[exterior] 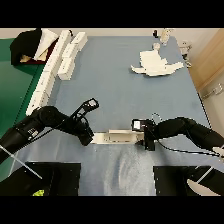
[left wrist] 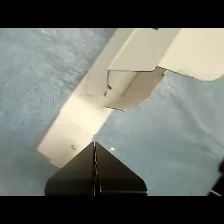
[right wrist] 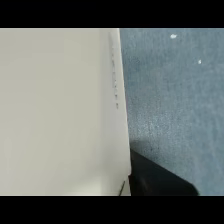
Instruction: Fold the box.
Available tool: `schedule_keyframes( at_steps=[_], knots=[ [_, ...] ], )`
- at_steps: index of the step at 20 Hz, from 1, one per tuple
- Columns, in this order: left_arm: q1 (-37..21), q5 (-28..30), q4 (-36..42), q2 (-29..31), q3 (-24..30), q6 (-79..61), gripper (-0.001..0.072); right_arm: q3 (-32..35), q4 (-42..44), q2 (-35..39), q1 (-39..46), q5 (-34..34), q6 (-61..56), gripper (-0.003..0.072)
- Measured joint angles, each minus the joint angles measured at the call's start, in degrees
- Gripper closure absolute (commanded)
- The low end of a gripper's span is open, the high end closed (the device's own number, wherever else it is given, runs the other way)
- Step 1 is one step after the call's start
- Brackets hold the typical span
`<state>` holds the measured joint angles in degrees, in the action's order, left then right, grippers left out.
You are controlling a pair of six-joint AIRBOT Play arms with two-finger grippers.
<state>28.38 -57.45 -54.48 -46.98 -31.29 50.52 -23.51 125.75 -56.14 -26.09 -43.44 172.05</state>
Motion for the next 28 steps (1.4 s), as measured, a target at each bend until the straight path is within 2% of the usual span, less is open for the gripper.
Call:
schedule_keyframes(
  at_steps=[2,4,7,9,12,17,22,28],
  knots=[
    [2.3,-2.6,4.7,-0.4,0.0,4.5,0.0697,0.0,0.0,0.0,0.0,0.0,0.0,0.0238],
    [5.8,-2.0,11.0,-2.0,0.0,7.0,0.0697,0.0,0.0,0.0,0.0,0.0,0.0,0.0238],
    [10.0,4.0,18.9,-6.1,-1.4,9.1,0.0697,0.0,0.0,0.0,0.0,0.0,0.0,0.0238],
    [10.6,8.1,21.7,-8.9,-3.4,9.8,0.0697,0.0,0.0,0.0,0.0,0.0,0.0,0.0238],
    [8.7,13.7,23.6,-12.3,-6.4,11.0,0.0697,0.0,0.0,0.0,0.0,0.0,0.0,0.0238],
    [5.6,17.8,24.5,-19.3,-8.1,12.1,0.0697,0.0,0.0,0.0,0.0,0.0,0.0,0.0238],
    [5.0,19.5,24.8,-25.9,-8.6,13.6,0.0697,0.0,0.0,0.0,0.0,0.0,0.0,0.0238],
    [4.9,19.5,24.8,-27.8,-10.4,13.7,0.0698,0.0,0.0,0.0,0.0,0.0,0.0,0.0238]
  ],
)
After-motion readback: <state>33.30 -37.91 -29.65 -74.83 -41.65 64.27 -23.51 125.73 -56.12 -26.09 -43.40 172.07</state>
